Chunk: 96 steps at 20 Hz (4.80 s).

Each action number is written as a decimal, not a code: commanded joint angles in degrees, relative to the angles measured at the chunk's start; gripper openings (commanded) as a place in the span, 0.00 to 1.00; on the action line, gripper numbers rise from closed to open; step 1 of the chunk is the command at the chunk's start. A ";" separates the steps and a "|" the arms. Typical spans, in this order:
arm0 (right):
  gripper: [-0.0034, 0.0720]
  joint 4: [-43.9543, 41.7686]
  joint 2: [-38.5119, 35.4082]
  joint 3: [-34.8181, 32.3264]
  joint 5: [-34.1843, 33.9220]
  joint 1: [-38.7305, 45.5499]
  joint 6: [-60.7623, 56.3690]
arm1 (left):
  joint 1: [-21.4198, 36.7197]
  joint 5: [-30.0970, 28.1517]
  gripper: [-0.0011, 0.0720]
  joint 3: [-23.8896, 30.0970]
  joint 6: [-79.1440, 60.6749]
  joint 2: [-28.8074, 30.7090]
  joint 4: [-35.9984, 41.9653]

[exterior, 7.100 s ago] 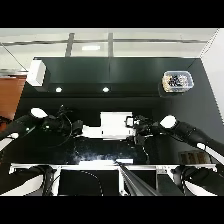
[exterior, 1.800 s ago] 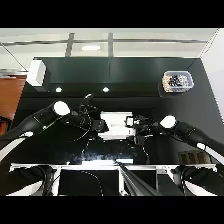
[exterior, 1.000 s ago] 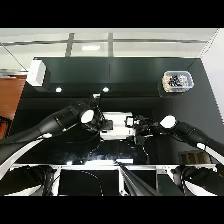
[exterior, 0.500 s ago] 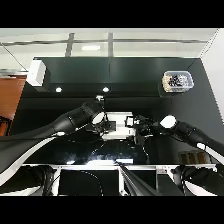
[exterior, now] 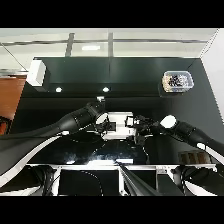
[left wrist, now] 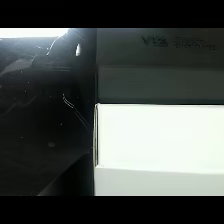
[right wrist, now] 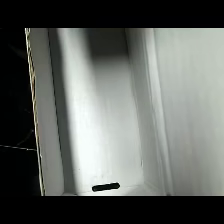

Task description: Fold the box and place the chain.

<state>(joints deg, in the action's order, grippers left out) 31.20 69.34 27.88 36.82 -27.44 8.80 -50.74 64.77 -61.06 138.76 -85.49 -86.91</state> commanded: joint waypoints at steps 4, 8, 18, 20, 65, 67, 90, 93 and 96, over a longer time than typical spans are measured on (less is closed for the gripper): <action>0.22 -0.04 -0.04 0.02 0.02 -0.07 -0.02 | 0.00 -0.11 0.45 -1.46 0.33 -0.09 -0.07; 0.22 -0.04 -0.04 0.02 0.00 -0.07 -0.02 | 0.00 0.04 0.41 -1.46 0.76 -0.22 -1.09; 0.77 0.85 -0.66 0.07 0.76 -0.07 -8.96 | 0.00 -0.17 0.04 -1.46 -1.09 -0.37 -1.64; 0.83 3.34 -2.36 0.09 1.62 0.00 -10.60 | 0.00 -0.35 0.05 -1.46 -1.14 -0.33 -1.75; 0.07 -6.54 -4.55 -0.09 0.46 2.58 -14.71 | 0.20 0.11 0.05 -1.46 -1.18 -0.33 -1.49; 0.07 -0.48 -9.94 0.02 3.04 7.34 -26.08 | 0.20 0.11 0.05 -1.46 -1.18 -0.33 -0.85; 0.18 -6.51 0.63 2.51 26.10 25.29 -60.59 | 0.24 0.28 0.05 -1.46 -1.18 -0.33 -0.90; 0.80 -6.75 0.63 4.20 28.06 25.09 -60.70 | 0.24 0.26 0.05 -1.46 -1.18 -0.33 -0.92; 0.80 -6.82 0.63 4.26 29.33 23.47 -61.77 | 0.24 0.28 0.05 -1.46 -1.18 -0.33 -0.90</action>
<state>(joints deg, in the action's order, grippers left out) 24.73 69.84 31.33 64.49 -2.81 -52.31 -50.54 65.08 -62.50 137.69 -85.84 -87.81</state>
